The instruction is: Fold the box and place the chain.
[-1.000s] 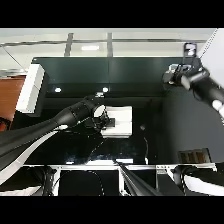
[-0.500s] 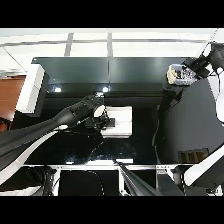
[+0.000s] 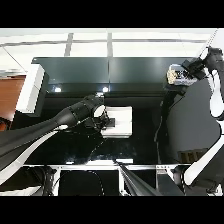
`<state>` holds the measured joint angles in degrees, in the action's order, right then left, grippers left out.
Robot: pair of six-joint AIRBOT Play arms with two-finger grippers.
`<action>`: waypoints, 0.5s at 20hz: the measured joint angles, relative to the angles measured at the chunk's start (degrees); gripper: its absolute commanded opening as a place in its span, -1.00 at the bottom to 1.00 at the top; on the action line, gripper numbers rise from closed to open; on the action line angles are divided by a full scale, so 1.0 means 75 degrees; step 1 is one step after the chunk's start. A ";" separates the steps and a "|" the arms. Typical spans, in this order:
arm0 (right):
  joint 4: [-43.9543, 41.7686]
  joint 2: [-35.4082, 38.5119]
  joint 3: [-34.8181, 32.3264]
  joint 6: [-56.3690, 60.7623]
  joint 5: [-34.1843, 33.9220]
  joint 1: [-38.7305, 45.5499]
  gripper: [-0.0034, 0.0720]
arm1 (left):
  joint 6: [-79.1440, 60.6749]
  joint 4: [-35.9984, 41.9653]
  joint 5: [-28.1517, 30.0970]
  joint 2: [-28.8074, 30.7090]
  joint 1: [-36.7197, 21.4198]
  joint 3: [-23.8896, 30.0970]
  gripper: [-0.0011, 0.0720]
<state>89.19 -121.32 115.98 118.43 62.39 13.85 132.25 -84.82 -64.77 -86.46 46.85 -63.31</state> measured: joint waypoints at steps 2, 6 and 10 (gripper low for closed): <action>0.0038 0.0268 0.0023 -0.0396 0.0020 0.0000 -0.86 | 0.0000 0.0003 0.0000 0.0000 0.0000 0.0000 -0.91; 0.0256 0.1352 0.0038 -0.1565 0.0256 0.0000 -0.87 | 0.0000 0.0003 0.0000 0.0000 0.0000 0.0000 -0.91; -0.0076 0.2885 -0.0029 -0.2661 0.0694 0.0055 -0.87 | 0.0000 0.0000 0.0003 0.0000 0.0000 0.0003 -0.91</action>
